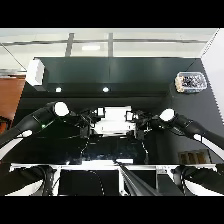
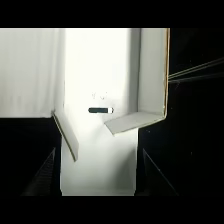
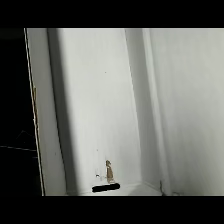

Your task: Fold the box and place the chain.

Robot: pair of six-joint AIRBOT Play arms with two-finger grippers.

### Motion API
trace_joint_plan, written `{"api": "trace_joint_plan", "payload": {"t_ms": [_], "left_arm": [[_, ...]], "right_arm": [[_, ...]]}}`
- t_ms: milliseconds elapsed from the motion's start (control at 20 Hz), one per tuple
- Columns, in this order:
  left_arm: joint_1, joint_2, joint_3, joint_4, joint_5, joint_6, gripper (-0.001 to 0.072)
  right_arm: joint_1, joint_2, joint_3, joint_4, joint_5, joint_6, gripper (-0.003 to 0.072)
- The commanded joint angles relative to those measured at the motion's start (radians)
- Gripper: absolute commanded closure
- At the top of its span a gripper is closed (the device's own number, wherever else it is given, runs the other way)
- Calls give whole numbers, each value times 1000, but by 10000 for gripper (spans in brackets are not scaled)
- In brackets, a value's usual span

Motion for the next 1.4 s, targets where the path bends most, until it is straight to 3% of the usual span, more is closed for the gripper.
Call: {"api": "trace_joint_plan", "payload": {"t_ms": [0, 50, 150, 200, 550, 650, 850, 1000, 1150, 1200, 1250, 1350], "left_arm": [[-3, -2, 1, -34, 15, 0, 106], [-3, -2, 1, -45, 14, 0, 122], [-3, -2, 1, -99, 13, 0, 394], [-4, -3, 1, -124, 13, 0, 424], [-5, -5, 1, -229, 36, 0, 499], [-5, -14, 1, -236, 37, 0, 574], [-5, -83, 2, -339, 47, 3, 575], [-5, -89, 1, -338, 32, 5, 685], [-5, -89, 1, -338, 27, 5, 684], [-5, -89, 1, -338, 19, 5, 623], [-5, -89, 1, -337, 13, 12, 424], [-5, -88, 1, -324, 1, 53, 400]], "right_arm": [[0, 0, -1, 0, 0, 0, 594], [0, 0, -1, 0, 0, 0, 594], [0, 0, -1, 0, 0, 0, 594], [0, 0, -1, 0, 0, 0, 594], [0, 0, -1, 0, 0, 0, 594], [0, 0, -1, 0, 0, 0, 594], [0, 0, -1, 0, 0, 0, 594], [0, 0, -1, 0, 0, 0, 594], [0, 0, -1, 0, 0, 0, 594], [0, 0, -1, 0, 0, 0, 594], [0, 0, -1, 0, 0, 0, 594], [0, 0, -1, 0, 0, 0, 594]]}}
